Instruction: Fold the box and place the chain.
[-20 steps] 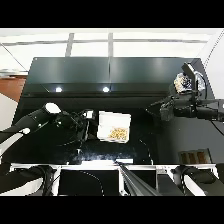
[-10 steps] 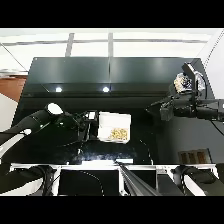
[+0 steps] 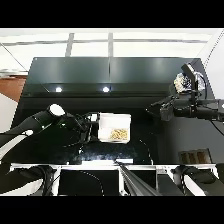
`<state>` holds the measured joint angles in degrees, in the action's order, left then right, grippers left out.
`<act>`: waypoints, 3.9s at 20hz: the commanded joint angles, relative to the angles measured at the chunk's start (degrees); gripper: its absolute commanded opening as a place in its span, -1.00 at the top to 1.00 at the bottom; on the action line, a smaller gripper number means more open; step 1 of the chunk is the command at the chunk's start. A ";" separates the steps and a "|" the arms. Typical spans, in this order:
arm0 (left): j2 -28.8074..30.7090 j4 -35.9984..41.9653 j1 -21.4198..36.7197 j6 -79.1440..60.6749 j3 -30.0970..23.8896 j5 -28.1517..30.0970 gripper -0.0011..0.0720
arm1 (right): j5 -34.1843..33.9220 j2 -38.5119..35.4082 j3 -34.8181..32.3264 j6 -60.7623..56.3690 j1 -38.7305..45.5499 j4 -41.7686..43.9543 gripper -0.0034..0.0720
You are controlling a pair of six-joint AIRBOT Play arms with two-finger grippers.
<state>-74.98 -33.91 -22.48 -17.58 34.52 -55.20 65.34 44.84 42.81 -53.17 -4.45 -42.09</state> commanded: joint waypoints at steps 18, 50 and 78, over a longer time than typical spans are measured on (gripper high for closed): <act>0.02 -0.11 -0.09 0.24 0.04 0.20 -0.13 | -14.45 19.54 -0.44 2.47 -19.43 0.00 -0.97; 0.02 -0.11 -0.09 0.22 0.04 0.20 -0.13 | -8.66 14.62 2.36 6.43 -34.60 -22.29 -0.04; 0.02 -0.11 -0.09 0.22 0.04 0.20 -0.13 | -16.41 13.16 -1.79 4.50 -39.26 -19.58 0.30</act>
<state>-74.98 -34.04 -22.55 -17.37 34.52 -55.05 48.05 58.81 41.01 -48.03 -43.53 -61.32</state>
